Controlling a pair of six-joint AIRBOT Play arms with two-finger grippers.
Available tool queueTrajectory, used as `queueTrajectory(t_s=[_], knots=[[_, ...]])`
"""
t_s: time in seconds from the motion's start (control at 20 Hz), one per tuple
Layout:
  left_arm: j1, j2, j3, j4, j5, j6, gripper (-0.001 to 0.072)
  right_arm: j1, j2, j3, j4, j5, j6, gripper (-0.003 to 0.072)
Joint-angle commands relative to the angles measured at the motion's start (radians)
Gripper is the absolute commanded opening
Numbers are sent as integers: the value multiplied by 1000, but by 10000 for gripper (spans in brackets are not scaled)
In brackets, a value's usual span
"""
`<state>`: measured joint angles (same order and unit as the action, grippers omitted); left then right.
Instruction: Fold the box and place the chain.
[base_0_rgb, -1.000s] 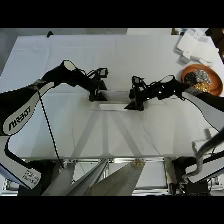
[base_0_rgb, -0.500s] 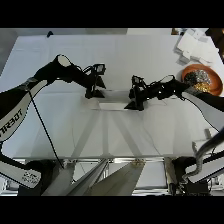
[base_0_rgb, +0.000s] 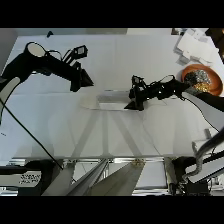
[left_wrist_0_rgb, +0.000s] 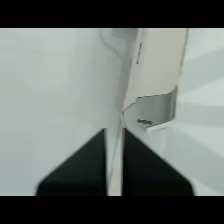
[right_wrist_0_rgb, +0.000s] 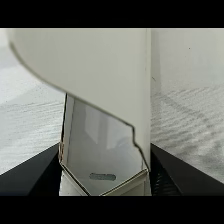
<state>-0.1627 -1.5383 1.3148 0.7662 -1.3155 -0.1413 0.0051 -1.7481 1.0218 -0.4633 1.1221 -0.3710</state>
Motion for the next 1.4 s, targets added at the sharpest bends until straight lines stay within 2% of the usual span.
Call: queueTrajectory(t_s=[0.0,0.05,0.15,0.25,0.35,0.5,0.6,0.7,0.8,0.95,1.35], knots=[[-3,92,-80,37,-43,-78,56,0,0,1,0,0,0,457],[-17,96,-124,43,-46,-64,15,0,0,1,0,0,0,457],[-60,95,-196,5,-23,-27,16,0,0,1,0,0,0,457],[-115,90,-211,-78,31,6,16,0,0,1,0,0,0,457],[-158,82,-211,-120,156,7,15,0,0,1,0,0,0,457],[-182,55,-211,-183,413,1,15,0,0,1,0,1,0,457],[-182,20,-211,-253,544,-72,16,0,0,1,0,1,0,457],[-182,-27,-211,-257,627,-182,16,0,0,1,0,1,0,457],[-182,-74,-211,-257,658,-287,16,0,0,1,0,1,0,457],[-182,-118,-211,-257,645,-372,16,0,0,1,0,1,0,457],[-181,-101,-210,-261,572,-412,15,0,0,1,0,1,0,457]])
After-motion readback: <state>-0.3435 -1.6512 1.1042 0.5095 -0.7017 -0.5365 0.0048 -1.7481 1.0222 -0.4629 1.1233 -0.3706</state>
